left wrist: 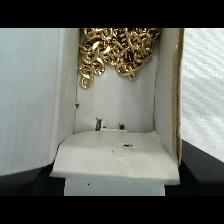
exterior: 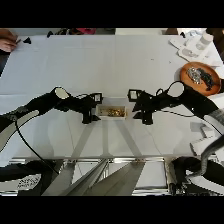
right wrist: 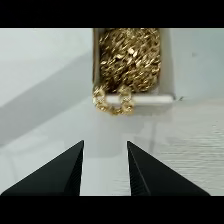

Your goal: Fold the box and place the chain.

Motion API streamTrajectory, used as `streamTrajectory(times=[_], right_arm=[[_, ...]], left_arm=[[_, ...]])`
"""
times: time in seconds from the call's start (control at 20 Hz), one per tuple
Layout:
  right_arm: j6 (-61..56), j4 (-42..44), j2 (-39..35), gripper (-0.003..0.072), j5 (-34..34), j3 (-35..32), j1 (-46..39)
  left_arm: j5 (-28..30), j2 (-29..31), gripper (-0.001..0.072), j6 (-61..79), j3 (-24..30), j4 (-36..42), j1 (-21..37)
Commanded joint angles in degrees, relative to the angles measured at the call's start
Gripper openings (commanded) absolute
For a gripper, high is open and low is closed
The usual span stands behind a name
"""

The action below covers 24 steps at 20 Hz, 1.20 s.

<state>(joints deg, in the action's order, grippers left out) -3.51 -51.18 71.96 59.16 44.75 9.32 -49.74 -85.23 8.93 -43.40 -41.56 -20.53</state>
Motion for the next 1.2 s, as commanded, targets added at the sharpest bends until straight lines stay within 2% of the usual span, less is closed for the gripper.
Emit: streamTrajectory(times=[0.0,0.4,0.55,0.7,0.75,0.85,0.9,1.0,1.15], right_arm=[[8.04,3.82,2.1,0.0422,-1.44,-2.05,-0.76],[14.69,12.28,7.63,0.0417,-5.29,-2.05,-0.76],[16.44,16.39,7.74,0.0417,-6.27,-2.05,-0.76],[18.03,16.98,7.74,0.0407,-6.25,-2.05,-0.76],[18.03,16.96,7.74,0.0378,-6.21,-2.05,-0.76],[18.01,16.96,7.74,0.015,-5.79,-2.05,-0.76],[17.99,16.94,7.74,0.0086,-5.53,-2.05,-0.76],[17.99,16.59,7.74,0.0011,-4.61,-2.05,-0.76],[17.59,13.22,7.56,0.0011,-3.65,-2.05,-0.76]], left_arm=[[0.02,0.0,0.0443,0.02,-0.07,0.0,-0.04],[0.02,0.0,0.0443,0.02,-0.07,0.0,-0.04],[0.02,0.0,0.0443,0.02,-0.07,0.0,-0.04],[0.02,0.0,0.0443,0.02,-0.07,-0.02,-0.04],[0.0,0.0,0.0443,0.02,-0.07,0.0,-0.04],[0.02,0.0,0.0443,0.02,-0.07,0.0,-0.04],[0.0,0.0,0.0443,0.02,-0.07,0.0,-0.04],[0.02,0.0,0.0443,0.02,-0.07,0.0,-0.04],[0.0,0.0,0.0443,0.02,-0.07,0.0,-0.04]])
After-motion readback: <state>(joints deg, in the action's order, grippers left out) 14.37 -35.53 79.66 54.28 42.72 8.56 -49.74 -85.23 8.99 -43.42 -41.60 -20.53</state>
